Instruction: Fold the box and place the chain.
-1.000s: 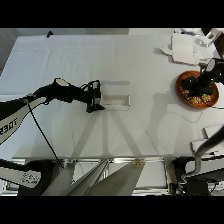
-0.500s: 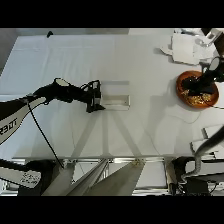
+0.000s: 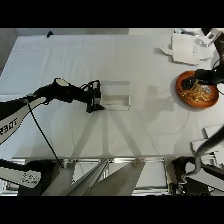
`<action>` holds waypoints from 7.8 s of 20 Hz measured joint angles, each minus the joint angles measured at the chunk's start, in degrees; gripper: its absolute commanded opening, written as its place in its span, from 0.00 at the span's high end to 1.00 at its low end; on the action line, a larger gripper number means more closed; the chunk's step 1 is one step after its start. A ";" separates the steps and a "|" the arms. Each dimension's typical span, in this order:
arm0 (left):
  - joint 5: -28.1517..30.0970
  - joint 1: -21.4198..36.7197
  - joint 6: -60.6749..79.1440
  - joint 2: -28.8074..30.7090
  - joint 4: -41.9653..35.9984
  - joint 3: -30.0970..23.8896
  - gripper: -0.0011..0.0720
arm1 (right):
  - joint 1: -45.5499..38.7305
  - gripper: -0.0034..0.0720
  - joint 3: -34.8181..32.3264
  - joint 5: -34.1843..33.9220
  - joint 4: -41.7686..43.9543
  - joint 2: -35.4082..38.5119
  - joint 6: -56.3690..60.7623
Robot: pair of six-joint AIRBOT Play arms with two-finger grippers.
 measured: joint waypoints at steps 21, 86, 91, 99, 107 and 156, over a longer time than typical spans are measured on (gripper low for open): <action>0.02 0.00 -0.02 0.00 0.00 0.00 0.45 | 47.95 0.95 -0.04 -18.16 4.96 -6.86 8.48; 0.00 0.00 -0.15 0.00 -0.02 0.00 0.45 | 34.77 0.95 -4.31 -14.03 21.44 -12.72 -54.12; 0.00 0.00 -0.15 0.00 -0.02 0.00 0.45 | 41.27 0.94 -4.33 -18.88 21.27 -10.86 -45.68; 0.00 0.00 -0.15 0.00 -0.02 0.00 0.45 | 47.80 0.94 -4.33 -33.24 21.20 -10.58 -35.98; 0.02 0.00 -0.15 0.00 -0.02 0.00 0.45 | 48.65 0.53 -4.33 -33.57 20.35 -11.69 -33.53; 0.02 0.00 -0.17 0.00 -0.07 0.00 0.45 | 29.40 0.95 -13.46 -23.63 21.46 -16.94 -63.91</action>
